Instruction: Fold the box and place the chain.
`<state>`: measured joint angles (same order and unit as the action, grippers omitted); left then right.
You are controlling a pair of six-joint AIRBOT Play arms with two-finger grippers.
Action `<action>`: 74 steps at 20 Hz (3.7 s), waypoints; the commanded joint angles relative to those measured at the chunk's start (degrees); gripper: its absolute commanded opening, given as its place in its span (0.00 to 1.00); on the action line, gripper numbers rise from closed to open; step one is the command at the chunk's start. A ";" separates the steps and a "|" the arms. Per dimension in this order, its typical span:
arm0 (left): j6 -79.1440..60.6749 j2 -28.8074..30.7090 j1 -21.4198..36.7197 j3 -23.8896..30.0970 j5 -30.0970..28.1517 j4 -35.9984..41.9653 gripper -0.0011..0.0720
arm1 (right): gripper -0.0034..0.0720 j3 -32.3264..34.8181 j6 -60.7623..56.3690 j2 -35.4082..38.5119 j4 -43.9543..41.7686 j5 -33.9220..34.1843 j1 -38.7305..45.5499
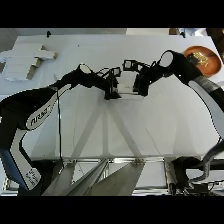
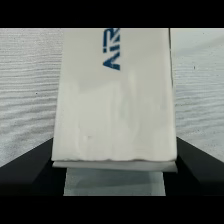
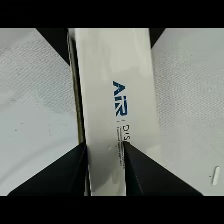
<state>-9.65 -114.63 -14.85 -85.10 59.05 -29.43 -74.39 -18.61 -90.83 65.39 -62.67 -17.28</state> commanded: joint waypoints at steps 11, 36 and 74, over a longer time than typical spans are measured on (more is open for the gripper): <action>0.07 0.02 -0.02 -0.02 -0.09 0.04 0.49 | 0.49 1.29 -5.35 5.92 0.15 2.91 -0.50; 0.07 0.02 -0.02 -0.02 -0.09 0.04 0.49 | 0.06 8.22 -29.68 -1.97 -27.89 12.61 -0.63; 0.07 0.02 -0.02 -0.02 -0.09 0.04 0.49 | 0.05 28.28 -17.16 11.39 -31.63 13.60 17.70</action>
<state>-9.61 -114.65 -14.87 -85.10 58.98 -29.36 -47.05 -36.16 -79.37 33.61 -52.73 0.32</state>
